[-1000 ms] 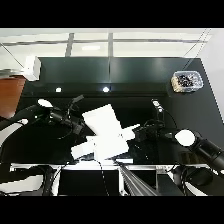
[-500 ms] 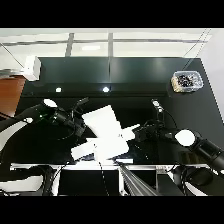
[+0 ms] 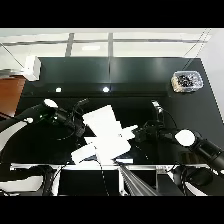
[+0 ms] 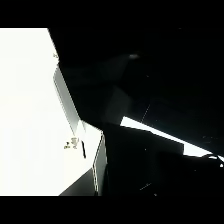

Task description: Fold the box and place the chain.

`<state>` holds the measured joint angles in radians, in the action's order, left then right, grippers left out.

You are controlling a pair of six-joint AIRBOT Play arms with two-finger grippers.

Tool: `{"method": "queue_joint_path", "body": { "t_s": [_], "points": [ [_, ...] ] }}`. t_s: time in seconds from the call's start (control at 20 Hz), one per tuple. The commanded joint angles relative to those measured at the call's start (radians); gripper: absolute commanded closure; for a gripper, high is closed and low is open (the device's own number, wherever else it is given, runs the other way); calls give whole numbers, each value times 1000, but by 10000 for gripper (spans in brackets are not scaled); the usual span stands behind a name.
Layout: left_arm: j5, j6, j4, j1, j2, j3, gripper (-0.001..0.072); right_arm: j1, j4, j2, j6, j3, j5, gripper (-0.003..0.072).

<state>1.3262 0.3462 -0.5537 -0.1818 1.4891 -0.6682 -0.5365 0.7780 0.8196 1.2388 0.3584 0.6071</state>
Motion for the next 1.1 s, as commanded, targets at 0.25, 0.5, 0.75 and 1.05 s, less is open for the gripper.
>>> {"method": "queue_joint_path", "body": {
  "t_s": [0.25, 0.5, 0.75, 1.05],
  "points": [
    [8, -8, -32, -2, -8, -51, 681, 144, 122, -1, 3, 102, 196, 9],
    [24, -11, -105, -28, -33, -142, 683, 346, 392, -1, 3, 324, 378, 10],
    [-93, -110, -201, -179, -132, -141, 683, 432, 409, 0, 3, 354, 163, 11],
    [-182, -171, -273, -302, -230, -89, 685, 433, 407, 1, -46, 346, 247, 10]
  ]
}}
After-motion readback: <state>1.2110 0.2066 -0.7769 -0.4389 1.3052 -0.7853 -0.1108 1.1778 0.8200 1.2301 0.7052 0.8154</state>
